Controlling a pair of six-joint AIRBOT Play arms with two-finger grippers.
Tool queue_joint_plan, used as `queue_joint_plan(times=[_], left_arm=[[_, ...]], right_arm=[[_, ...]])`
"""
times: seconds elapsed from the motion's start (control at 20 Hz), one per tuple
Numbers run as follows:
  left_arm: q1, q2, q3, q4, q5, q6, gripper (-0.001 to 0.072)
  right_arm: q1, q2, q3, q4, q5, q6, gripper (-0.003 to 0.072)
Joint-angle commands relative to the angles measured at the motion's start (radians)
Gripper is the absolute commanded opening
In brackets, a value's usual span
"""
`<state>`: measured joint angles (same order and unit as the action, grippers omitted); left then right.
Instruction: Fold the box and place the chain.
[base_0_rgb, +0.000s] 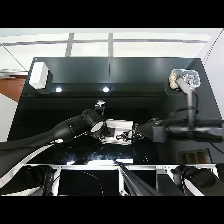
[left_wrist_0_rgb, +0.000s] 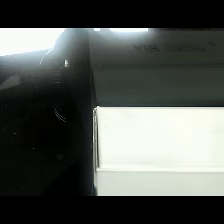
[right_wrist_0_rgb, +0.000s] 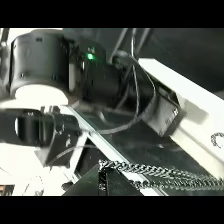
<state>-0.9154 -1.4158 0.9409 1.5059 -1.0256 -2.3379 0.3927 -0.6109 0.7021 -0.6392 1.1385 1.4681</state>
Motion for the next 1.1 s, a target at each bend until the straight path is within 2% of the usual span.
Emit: queue_joint_plan(times=[0.0,0.3,0.6,0.65,0.7,0.9,1.05], left_arm=[[0.0,0.0,0.0,0.0,-0.001,0.0,0.0034],[0.0,0.0,0.0,0.0,0.0,0.0,0.0034],[0.0,0.0,0.0,0.0,-0.001,0.0,0.0034],[0.0,0.0,0.0,0.0,-0.001,0.0,0.0034],[0.0,0.0,0.0,0.0,-0.001,0.0,0.0034],[0.0,0.0,0.0,0.0,-0.003,0.0,0.0034],[-0.001,0.0,0.0,0.0,-0.008,0.0,0.0034]], right_arm=[[0.085,-0.087,-0.01,0.008,-0.143,-0.01,0.0031],[0.088,-0.169,-0.01,-0.023,-0.229,-0.015,0.0031],[0.089,-0.217,-0.011,-0.058,-0.198,-0.036,0.0037],[0.079,-0.217,-0.011,-0.071,-0.178,-0.037,0.0343],[0.058,-0.215,-0.01,-0.09,-0.151,-0.037,0.0592],[-0.138,-0.166,-0.01,-0.131,0.056,-0.187,0.0606],[-0.28,-0.093,-0.021,-0.377,0.148,-0.285,0.0606]])
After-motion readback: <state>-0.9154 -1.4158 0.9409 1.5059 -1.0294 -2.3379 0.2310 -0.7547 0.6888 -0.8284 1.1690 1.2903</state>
